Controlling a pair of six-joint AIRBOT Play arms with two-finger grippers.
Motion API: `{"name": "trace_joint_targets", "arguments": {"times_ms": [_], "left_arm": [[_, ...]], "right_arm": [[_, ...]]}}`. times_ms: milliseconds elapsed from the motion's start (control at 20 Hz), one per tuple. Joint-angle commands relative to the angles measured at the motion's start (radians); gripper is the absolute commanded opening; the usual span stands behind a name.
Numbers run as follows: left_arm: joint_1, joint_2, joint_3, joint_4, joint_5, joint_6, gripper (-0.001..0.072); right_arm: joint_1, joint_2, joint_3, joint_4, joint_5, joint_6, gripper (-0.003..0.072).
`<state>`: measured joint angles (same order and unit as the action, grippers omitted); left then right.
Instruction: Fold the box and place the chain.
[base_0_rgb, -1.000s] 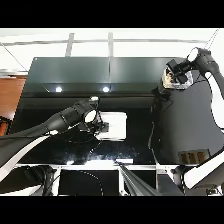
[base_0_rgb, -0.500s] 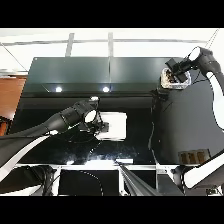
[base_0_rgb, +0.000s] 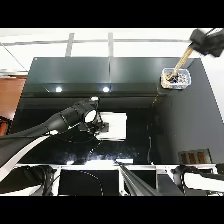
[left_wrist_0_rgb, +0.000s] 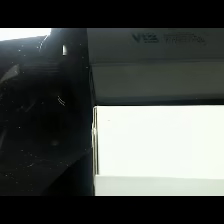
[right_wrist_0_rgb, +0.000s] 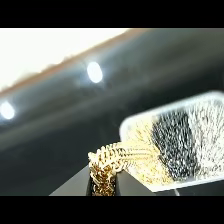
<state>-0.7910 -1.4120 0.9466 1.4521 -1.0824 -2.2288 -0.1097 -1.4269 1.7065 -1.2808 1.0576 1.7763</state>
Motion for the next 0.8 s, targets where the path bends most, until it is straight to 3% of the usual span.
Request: {"name": "trace_joint_targets", "arguments": {"times_ms": [0,200,500,750], "left_arm": [[0.000,0.000,0.000,-0.018,0.000,0.000,0.0031],[0.000,0.000,0.000,-0.018,0.000,0.000,0.0031],[0.000,0.000,0.000,-0.022,0.001,0.000,0.0031],[0.000,0.000,0.000,-0.022,0.004,0.000,0.0031]], "right_arm": [[-0.013,0.194,0.001,0.092,0.026,-0.129,0.0007],[-0.013,0.382,0.001,0.140,0.103,-0.198,0.0007],[0.017,0.478,-0.027,0.328,0.521,-0.410,0.0008],[0.183,0.601,-0.356,0.441,0.481,-0.407,0.0007]]}}
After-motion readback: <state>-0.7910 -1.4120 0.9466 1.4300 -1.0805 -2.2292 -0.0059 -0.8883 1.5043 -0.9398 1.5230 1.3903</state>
